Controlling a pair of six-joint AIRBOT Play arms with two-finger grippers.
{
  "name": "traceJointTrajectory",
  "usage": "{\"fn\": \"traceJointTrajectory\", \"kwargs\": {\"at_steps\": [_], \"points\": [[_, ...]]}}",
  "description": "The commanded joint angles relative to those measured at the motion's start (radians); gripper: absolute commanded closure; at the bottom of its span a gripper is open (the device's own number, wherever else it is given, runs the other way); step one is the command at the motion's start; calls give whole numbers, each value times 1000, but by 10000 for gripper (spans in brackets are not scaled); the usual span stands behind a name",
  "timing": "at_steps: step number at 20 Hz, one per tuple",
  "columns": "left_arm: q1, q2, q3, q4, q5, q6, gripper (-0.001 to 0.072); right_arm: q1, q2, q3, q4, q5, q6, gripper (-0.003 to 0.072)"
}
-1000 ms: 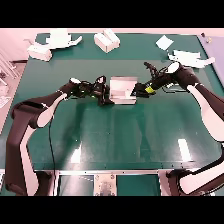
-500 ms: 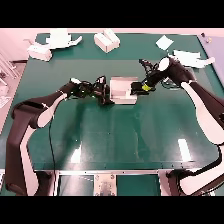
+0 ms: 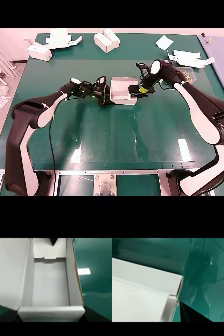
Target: Fold the box and place the chain.
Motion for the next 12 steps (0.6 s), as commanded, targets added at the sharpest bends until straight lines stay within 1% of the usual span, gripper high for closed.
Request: {"fn": "traceJointTrajectory", "kwargs": {"at_steps": [1,5,9,12], "points": [[1,0,1,-1,2,0,312,23,-24,17,-36,4,38,330],[1,0,1,-1,2,0,312,50,-61,50,-90,17,77,331],[1,0,1,-1,2,0,312,57,-83,71,-150,72,111,331],[1,0,1,-1,2,0,312,57,-84,72,-181,75,123,367]]}}
